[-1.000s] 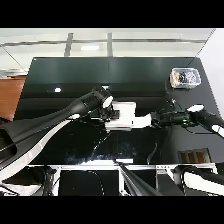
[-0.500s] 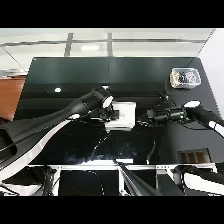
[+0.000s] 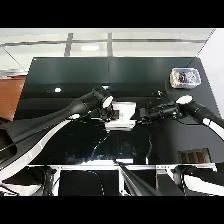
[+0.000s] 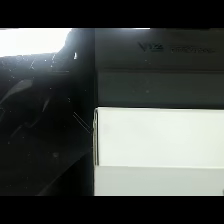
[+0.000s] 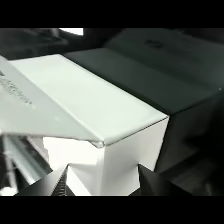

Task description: Fold the box and place the chain.

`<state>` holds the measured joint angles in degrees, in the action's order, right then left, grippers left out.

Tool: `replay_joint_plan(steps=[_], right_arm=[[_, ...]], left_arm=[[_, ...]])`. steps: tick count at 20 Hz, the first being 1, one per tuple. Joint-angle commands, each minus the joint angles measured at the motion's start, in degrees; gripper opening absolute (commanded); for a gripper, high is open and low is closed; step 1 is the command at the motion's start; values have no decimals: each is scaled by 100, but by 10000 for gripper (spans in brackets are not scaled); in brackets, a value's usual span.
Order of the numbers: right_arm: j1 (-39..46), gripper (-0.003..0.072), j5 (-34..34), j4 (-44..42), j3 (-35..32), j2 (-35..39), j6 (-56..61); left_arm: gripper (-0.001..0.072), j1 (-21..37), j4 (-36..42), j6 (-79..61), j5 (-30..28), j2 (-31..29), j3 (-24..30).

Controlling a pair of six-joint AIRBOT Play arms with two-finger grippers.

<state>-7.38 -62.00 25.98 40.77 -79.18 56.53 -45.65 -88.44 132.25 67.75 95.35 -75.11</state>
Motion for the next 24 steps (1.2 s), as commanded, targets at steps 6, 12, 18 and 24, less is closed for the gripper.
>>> replay_joint_plan(steps=[6,12,18,24], right_arm=[[-1237,477,341,3001,1156,-2,2994],[-2223,477,214,5080,1917,-149,5080],[-2594,331,-140,5709,2149,-518,5906],[-2614,331,-232,5598,2149,-612,6153]], left_arm=[[25,7,0,0,0,0,-4],[25,7,0,0,0,0,-4],[25,7,0,0,2,0,-4],[25,7,0,-2,0,0,-4]])
